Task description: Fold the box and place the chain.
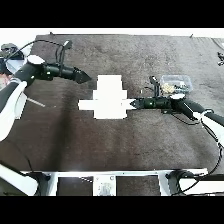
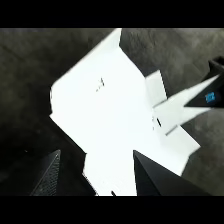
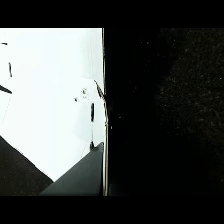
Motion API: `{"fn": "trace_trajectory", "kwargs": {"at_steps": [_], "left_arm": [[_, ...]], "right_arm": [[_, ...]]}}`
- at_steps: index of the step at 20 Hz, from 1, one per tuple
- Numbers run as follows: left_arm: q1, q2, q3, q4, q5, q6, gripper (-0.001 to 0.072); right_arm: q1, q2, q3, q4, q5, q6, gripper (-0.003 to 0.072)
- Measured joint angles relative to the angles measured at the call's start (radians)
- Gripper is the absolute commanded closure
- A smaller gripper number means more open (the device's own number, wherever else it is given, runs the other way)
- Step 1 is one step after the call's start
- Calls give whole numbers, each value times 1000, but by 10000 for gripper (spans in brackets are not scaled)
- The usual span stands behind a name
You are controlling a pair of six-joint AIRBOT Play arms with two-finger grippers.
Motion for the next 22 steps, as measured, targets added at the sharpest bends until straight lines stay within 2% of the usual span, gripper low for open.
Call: {"fn": "trace_trajectory", "kwargs": {"at_steps": [3, 7, 15, 22], "left_arm": [[-8, -136, 150, 46, -129, -82, 223], [-43, -239, 235, 64, -204, -117, 222], [-77, -343, 277, -2, -251, -116, 223], [-97, -374, 280, -42, -266, -89, 225]], "right_arm": [[0, 0, 0, 0, 0, 0, 701], [0, 0, 0, 0, 0, 0, 700], [0, 0, 0, 0, 0, 0, 700], [0, 0, 0, 0, 0, 0, 701]]}}
